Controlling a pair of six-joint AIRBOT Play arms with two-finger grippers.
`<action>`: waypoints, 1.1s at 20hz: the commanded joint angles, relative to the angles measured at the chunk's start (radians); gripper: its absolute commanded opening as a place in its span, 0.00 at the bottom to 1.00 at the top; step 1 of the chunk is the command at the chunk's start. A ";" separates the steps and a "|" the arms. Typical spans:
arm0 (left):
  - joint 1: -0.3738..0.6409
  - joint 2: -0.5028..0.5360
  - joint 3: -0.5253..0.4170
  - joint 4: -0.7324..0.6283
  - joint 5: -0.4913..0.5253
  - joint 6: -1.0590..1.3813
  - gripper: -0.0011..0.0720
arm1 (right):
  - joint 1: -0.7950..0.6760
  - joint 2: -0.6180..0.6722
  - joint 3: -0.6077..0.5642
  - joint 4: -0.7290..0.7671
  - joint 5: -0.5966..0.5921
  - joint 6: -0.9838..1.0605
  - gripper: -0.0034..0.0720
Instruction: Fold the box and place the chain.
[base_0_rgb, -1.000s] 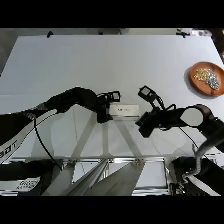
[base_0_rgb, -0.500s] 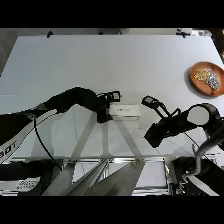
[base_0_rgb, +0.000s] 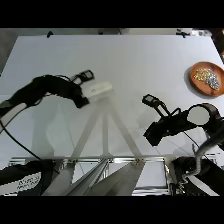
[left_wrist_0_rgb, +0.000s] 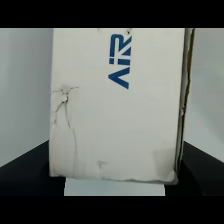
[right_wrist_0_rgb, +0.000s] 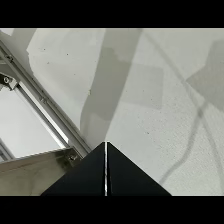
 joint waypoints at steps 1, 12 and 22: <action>0.245 0.046 0.001 0.103 0.012 -0.254 0.23 | -0.001 0.001 0.000 -0.003 -0.006 0.000 0.07; 0.825 0.045 0.001 0.290 0.062 -0.573 0.23 | -0.001 0.001 0.000 -0.005 -0.006 0.000 0.07; 0.861 0.043 0.001 0.288 0.119 -0.571 0.97 | -0.001 0.001 0.000 -0.005 -0.010 0.000 0.07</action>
